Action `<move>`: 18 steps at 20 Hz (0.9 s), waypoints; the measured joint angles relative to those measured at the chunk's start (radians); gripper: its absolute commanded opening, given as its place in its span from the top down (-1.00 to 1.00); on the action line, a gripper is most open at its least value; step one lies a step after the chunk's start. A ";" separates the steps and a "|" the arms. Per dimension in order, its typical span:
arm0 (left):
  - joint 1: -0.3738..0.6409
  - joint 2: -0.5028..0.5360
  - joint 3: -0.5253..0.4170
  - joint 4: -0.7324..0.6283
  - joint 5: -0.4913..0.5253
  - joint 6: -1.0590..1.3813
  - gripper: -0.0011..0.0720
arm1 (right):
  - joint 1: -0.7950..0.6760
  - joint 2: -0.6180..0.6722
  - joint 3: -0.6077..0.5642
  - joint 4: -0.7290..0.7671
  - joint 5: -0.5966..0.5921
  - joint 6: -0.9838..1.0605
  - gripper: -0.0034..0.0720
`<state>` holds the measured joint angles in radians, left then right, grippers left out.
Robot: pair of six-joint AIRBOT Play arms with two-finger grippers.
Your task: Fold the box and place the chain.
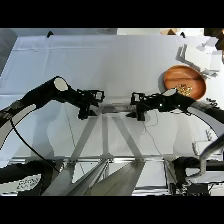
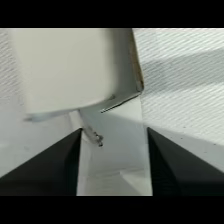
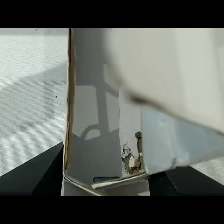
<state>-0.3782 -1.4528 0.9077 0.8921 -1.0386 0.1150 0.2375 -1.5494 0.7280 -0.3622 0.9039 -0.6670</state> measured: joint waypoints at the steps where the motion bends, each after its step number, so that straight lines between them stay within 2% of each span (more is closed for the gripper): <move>1: 0.003 -0.001 -0.003 -0.006 -0.003 0.006 -0.11 | 0.000 0.000 0.000 0.000 0.000 0.000 -0.15; 6: 0.012 -0.002 -0.008 -0.033 -0.002 0.037 -0.12 | 0.000 0.000 0.000 0.000 -0.001 0.003 -0.15; 11: 0.026 -0.002 -0.009 -0.043 0.047 0.060 -0.13 | 0.000 0.000 0.000 0.006 -0.005 0.006 -0.15; 12: 0.029 -0.002 -0.010 -0.042 0.052 0.066 -0.16 | 0.000 0.000 0.000 0.005 -0.005 0.006 -0.15; 13: 0.034 -0.002 -0.011 -0.041 0.056 0.078 -0.31 | 0.000 0.000 0.000 0.005 -0.005 0.006 -0.15; 14: 0.039 -0.002 -0.014 -0.041 0.060 0.094 -0.36 | 0.000 0.000 0.000 0.004 -0.005 0.006 -0.15; 18: 0.065 -0.008 -0.021 -0.044 0.060 0.142 -0.36 | 0.000 0.000 0.000 0.003 -0.003 0.004 -0.15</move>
